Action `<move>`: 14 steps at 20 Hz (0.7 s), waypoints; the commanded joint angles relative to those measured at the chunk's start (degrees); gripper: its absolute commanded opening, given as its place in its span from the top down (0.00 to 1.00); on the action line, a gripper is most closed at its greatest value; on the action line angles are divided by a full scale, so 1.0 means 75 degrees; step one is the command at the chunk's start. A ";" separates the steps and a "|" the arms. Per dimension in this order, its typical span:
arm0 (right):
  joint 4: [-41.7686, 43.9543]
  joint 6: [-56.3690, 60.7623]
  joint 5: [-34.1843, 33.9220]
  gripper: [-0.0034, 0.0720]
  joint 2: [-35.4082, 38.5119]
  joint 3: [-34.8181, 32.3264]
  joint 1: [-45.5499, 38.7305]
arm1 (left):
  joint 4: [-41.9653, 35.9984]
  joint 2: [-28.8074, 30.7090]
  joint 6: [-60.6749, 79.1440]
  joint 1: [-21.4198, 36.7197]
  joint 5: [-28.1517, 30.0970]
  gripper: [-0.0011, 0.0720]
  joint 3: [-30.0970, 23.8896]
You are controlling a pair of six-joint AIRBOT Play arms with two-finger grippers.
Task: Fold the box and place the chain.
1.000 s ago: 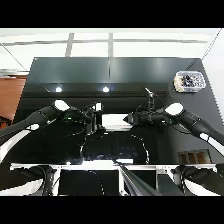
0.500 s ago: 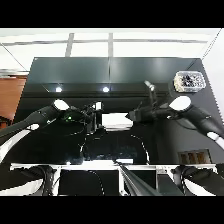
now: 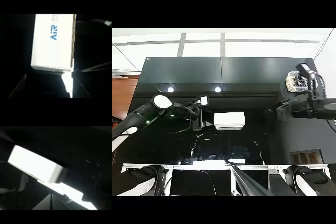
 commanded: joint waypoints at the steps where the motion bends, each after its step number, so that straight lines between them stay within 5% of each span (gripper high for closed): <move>1: -0.0291 0.0455 -0.0239 0.93 0.0312 -0.0224 -0.0297 | -0.0271 0.0385 -0.0828 -0.0286 0.0297 0.00 0.0271; 5: -0.0262 0.0624 -0.0871 0.93 0.0312 -0.0542 -0.0297 | 0.0265 -0.0708 -0.1699 -0.1320 0.0597 0.00 0.1699; 9: -0.0283 0.0644 -0.0440 0.93 0.0312 -0.0667 -0.0297 | 0.0431 -0.2090 -0.1990 -0.1577 -0.0093 0.01 0.2836; 14: -0.0297 0.0644 -0.0248 0.93 0.0312 -0.0676 -0.0297 | 0.0493 -0.2515 -0.2136 -0.1550 -0.0656 0.01 0.2999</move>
